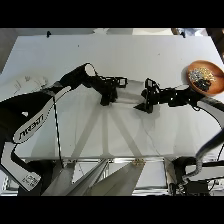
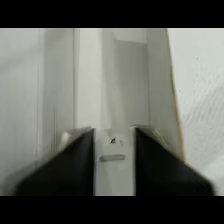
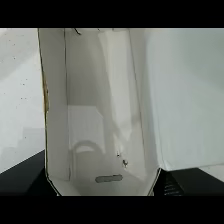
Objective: Fold the box and place the chain.
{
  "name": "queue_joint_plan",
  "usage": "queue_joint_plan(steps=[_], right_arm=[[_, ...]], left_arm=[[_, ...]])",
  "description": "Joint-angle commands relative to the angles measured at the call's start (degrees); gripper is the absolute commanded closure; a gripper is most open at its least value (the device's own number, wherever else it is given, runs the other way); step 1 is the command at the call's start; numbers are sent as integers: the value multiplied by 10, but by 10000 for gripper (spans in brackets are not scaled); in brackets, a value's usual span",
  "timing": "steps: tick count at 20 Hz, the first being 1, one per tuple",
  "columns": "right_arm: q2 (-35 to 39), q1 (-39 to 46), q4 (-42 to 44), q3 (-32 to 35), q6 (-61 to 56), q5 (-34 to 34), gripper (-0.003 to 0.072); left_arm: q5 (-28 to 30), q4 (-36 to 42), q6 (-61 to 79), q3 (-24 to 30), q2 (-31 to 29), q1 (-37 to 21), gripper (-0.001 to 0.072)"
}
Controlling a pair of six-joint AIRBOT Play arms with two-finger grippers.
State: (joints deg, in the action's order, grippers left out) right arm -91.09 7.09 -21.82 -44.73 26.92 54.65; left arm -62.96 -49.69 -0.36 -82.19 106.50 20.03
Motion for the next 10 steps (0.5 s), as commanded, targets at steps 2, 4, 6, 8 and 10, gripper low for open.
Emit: queue_joint_plan(steps=[2,4,6,8,10], right_arm=[[0,0,0,0,0,0,139],[0,0,0,0,0,0,139],[0,0,0,0,0,0,139],[0,0,0,0,0,0,139],[0,0,0,0,0,0,139]], left_arm=[[-28,-45,-2,0,-14,1,690],[-38,-62,-13,0,-30,1,701],[-43,-77,-42,2,-53,0,701],[-56,-96,-70,3,-80,-1,701],[-68,-124,-109,5,-111,-3,701]])
